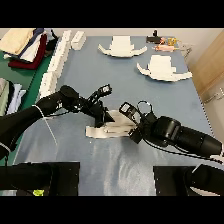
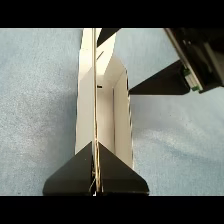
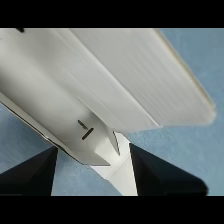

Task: Fold the box.

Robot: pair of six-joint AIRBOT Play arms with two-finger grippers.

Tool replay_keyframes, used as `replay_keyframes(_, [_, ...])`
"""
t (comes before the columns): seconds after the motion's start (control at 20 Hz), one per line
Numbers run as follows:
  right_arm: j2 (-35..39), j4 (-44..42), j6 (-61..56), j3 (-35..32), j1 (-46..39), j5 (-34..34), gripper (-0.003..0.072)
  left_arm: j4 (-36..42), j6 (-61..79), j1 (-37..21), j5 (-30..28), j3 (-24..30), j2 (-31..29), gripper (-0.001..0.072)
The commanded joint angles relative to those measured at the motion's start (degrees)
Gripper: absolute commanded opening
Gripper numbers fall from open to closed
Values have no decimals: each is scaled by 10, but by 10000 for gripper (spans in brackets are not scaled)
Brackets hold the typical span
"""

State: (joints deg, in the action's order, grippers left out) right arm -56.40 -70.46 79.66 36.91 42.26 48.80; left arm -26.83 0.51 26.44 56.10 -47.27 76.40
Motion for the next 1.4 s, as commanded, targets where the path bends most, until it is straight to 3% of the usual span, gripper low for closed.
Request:
replay_keyframes(0.0, [0,-151,237,0,-84,-33,720,0,0,0,0,0,0,16])
replay_keyframes(0.2, [-4,-427,660,0,-212,-31,720,0,0,0,0,0,0,16])
replay_keyframes(0.35, [-24,-501,797,0,-247,-24,720,0,0,0,0,0,0,16])
replay_keyframes(0.65, [-67,-511,799,-5,-248,33,720,0,0,0,0,0,0,16])
replay_keyframes(1.0, [-67,-579,824,-16,-281,75,720,0,0,0,0,0,0,16])
replay_keyframes(1.35, [-67,-553,810,-16,-281,74,720,0,0,0,0,0,0,16])
